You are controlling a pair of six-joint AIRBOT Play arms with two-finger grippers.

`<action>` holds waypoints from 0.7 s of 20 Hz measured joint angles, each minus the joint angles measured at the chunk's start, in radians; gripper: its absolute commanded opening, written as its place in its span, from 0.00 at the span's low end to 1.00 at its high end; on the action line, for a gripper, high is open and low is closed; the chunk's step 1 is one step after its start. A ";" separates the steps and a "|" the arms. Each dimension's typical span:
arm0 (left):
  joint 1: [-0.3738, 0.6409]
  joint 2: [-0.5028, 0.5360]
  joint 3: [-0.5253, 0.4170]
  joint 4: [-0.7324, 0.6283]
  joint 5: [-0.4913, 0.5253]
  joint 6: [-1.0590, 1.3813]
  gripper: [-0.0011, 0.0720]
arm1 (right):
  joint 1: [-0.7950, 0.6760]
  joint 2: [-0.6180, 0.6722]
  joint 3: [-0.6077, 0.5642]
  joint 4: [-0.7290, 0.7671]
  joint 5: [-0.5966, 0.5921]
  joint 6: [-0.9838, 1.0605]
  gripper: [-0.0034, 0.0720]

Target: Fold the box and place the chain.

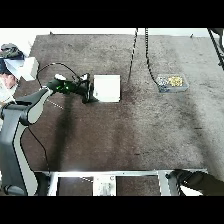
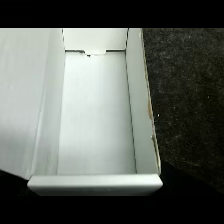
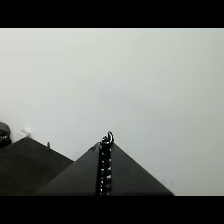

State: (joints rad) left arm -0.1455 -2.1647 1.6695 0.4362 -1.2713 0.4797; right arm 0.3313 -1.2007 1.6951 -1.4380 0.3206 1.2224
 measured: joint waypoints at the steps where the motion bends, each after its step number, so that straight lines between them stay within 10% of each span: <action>1: 0.000 0.000 0.000 0.000 0.000 0.000 0.58 | 0.006 -0.009 0.007 0.001 -0.002 0.000 0.03; 14: 0.000 0.000 0.000 0.000 0.000 0.000 0.58 | 0.022 -0.072 0.048 0.031 -0.049 0.000 0.03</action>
State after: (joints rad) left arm -0.1455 -2.1647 1.6699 0.4362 -1.2716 0.4797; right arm 0.3534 -1.2728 1.7428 -1.4075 0.2718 1.2228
